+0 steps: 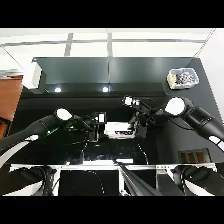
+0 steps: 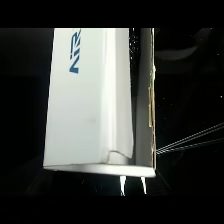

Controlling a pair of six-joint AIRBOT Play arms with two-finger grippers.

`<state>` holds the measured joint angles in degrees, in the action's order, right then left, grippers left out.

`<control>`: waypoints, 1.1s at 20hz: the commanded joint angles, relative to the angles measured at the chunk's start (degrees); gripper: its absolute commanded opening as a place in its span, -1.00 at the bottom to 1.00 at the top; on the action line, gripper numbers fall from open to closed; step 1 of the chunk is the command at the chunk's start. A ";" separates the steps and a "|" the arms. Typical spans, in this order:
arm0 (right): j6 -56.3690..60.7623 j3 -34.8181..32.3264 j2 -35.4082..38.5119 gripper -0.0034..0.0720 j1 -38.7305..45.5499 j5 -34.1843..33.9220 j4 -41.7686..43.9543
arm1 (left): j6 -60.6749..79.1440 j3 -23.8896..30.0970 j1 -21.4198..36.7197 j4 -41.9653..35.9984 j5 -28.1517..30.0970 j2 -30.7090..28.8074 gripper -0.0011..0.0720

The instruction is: Fold the box and place the chain.

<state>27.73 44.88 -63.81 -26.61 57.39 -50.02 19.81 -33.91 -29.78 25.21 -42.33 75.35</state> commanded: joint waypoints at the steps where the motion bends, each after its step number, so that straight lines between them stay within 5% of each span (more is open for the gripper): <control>1: 0.02 -0.04 -0.09 -0.29 -0.07 0.44 0.04 | 0.11 -0.07 -0.04 0.07 -0.09 0.04 -0.06; 22: 0.04 -1.86 -1.22 -0.18 -2.67 0.44 -0.20 | 0.11 -0.07 -0.04 0.07 -0.09 0.07 -0.05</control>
